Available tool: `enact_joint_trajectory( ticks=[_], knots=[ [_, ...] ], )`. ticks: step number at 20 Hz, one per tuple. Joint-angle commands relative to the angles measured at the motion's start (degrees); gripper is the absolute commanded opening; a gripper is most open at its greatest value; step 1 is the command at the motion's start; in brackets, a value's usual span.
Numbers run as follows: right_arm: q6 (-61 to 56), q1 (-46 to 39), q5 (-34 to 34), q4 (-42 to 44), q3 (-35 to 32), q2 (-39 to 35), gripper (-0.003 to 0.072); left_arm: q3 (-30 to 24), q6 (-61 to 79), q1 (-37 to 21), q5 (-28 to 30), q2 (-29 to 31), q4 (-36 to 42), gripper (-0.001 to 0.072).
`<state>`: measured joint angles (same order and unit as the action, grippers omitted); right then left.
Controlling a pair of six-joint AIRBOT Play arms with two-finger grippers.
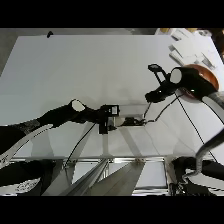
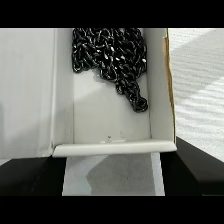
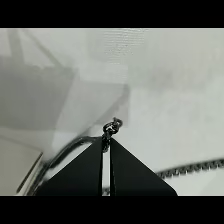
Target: Fold the box and place the chain.
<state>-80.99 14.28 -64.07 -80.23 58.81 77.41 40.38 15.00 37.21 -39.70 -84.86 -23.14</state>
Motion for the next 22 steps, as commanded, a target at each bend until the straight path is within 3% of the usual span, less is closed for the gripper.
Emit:
enact_joint_trajectory(
  ticks=[1, 5, 10, 13, 22],
  knots=[
    [-0.22, 0.00, -7.02, 0.13, 0.02, -9.05, 0.0015, -0.02, 0.02, 0.02, 0.00, 0.04, 0.00, 0.0322],
    [0.07, 0.00, -11.45, 4.79, 0.02, -20.83, 0.0016, -0.02, 0.02, 0.02, 0.02, 0.04, -0.02, 0.0322],
    [3.39, 0.00, -11.06, 16.39, 0.02, -30.47, 0.0016, -0.02, 0.02, 0.02, 0.02, 0.04, -0.02, 0.0322],
    [3.54, 2.08, -5.75, 22.82, -0.87, -31.06, 0.0016, -0.02, 0.02, 0.02, 0.02, 0.04, -0.02, 0.0322],
    [3.58, 15.32, 4.94, 21.16, -10.78, -27.08, 0.0017, -0.02, 0.04, 0.02, 0.02, 0.04, -0.02, 0.0322]
  ],
)
